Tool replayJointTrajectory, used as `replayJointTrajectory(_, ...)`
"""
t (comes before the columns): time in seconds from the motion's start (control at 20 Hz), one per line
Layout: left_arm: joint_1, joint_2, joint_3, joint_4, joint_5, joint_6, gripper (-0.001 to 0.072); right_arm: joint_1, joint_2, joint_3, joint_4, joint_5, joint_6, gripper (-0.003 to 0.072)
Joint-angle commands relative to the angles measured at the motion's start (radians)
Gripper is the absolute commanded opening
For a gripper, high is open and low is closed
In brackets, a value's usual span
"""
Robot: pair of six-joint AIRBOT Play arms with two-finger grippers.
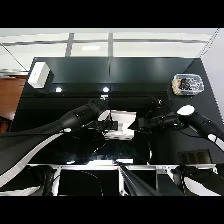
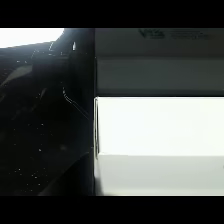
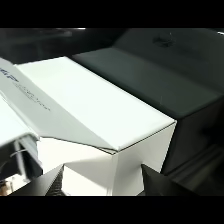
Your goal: Fold the box and place the chain.
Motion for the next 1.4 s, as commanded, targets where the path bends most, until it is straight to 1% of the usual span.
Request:
replayJointTrajectory(0.0, 0.001, 0.000, 0.000, -0.001, 0.002, 0.001, 0.0030, 0.090, 0.000, 0.060, -0.134, -0.080, 0.166, 0.0548)
replayJointTrajectory(0.2, 0.001, 0.000, 0.000, -0.001, 0.002, 0.001, 0.0030, 0.200, 0.000, 0.137, -0.368, -0.151, 0.452, 0.0547)
replayJointTrajectory(0.3, 0.001, 0.000, 0.000, -0.001, 0.002, 0.001, 0.0030, 0.253, 0.000, 0.167, -0.481, -0.167, 0.583, 0.0544)
replayJointTrajectory(0.4, 0.001, 0.000, 0.000, -0.001, 0.002, 0.001, 0.0030, 0.309, -0.001, 0.193, -0.616, -0.167, 0.719, 0.0542)
replayJointTrajectory(0.5, 0.001, 0.000, 0.000, 0.000, 0.002, 0.001, 0.0030, 0.363, -0.013, 0.225, -0.743, -0.138, 0.863, 0.0539)
replayJointTrajectory(0.55, 0.001, 0.000, 0.000, 0.000, 0.002, 0.001, 0.0030, 0.386, -0.024, 0.246, -0.779, -0.115, 0.913, 0.0393)
replayJointTrajectory(0.6, 0.001, 0.000, 0.000, 0.000, 0.002, 0.001, 0.0030, 0.407, -0.036, 0.268, -0.797, -0.098, 0.931, 0.0345)
replayJointTrajectory(0.7, 0.001, 0.000, 0.000, 0.000, 0.002, 0.001, 0.0030, 0.443, -0.055, 0.296, -0.838, -0.091, 0.993, 0.0345)
replayJointTrajectory(0.95, 0.001, 0.000, 0.000, 0.000, 0.002, 0.001, 0.0030, 0.504, -0.112, 0.340, -0.938, -0.008, 1.107, 0.0345)
replayJointTrajectory(1.35, 0.001, 0.000, 0.000, 0.000, 0.002, 0.001, 0.0030, 0.508, -0.135, 0.341, -0.944, 0.001, 1.162, 0.0344)
